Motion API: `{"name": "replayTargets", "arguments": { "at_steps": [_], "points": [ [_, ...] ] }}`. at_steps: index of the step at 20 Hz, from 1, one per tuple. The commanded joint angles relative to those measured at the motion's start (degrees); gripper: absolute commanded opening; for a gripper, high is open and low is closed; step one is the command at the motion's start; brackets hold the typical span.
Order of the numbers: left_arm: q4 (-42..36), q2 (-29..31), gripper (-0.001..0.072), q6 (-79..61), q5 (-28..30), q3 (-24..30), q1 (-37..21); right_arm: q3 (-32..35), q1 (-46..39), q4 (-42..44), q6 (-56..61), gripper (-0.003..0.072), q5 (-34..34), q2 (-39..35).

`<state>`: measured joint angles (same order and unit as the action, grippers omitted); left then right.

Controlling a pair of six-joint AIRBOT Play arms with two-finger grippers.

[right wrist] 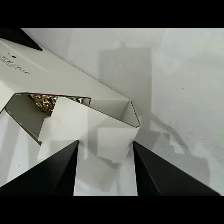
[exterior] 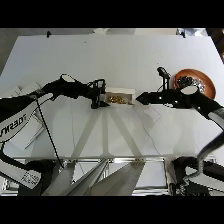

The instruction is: Fold the box and place the chain.

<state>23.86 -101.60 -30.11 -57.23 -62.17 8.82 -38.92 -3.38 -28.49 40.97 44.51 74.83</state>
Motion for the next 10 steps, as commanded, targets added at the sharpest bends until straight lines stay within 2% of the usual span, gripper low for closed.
{"name": "replayTargets", "arguments": {
  "at_steps": [1,6,10],
  "points": [
    [0.0,0.0,0.0513,0.0,0.0,0.0,0.0,-0.1,1.7,-1.0,1.2,0.0397,-0.7,-0.4],
    [0.0,0.0,0.0513,0.0,0.0,0.0,0.0,-0.1,3.5,-7.0,6.2,0.0401,-2.3,-0.4],
    [0.0,0.0,0.0513,0.0,0.0,0.0,0.0,-0.1,5.4,-4.7,7.2,0.0412,-2.1,-0.4]
  ]
}}
